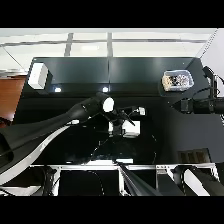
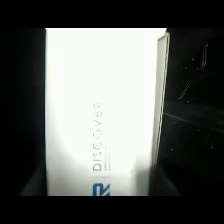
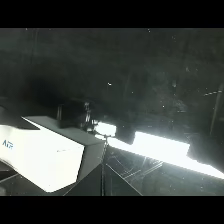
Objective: Fold the box and place the chain.
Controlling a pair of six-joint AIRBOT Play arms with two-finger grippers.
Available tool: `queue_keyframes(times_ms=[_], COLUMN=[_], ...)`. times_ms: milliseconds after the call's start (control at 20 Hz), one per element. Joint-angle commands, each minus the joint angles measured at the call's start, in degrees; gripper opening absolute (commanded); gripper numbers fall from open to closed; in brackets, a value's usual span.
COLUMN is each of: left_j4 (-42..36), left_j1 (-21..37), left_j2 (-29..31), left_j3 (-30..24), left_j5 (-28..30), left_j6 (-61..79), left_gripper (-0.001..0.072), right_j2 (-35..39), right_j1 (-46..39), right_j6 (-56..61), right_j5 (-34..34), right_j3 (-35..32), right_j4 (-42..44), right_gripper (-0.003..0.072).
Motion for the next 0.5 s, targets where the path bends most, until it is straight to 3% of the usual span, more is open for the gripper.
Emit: queue_keyframes(times_ms=[0,200,350,450], left_j4=[8.66,14.01,18.18,20.7], left_j1=[-2.12,2.49,12.35,21.84], left_j2=[-0.46,5.29,14.78,20.81], left_j3=[0.52,3.98,3.89,3.82], left_j5=[-0.57,-9.44,-16.9,-21.51], left_j6=[-7.17,-16.39,-25.05,-30.53], left_gripper=[0.0285,0.0275,0.0275,0.0275], right_j2=[0.07,0.07,0.07,0.07], right_j1=[0.0,0.0,0.0,0.0], right_j6=[0.0,0.02,0.33,0.7], right_j5=[-0.04,-0.09,-0.02,-0.04], right_j3=[-0.02,-0.02,-0.02,-0.02], right_j4=[0.0,0.02,0.02,0.02], right_gripper=[0.0013,0.0014,0.0014,0.0014])
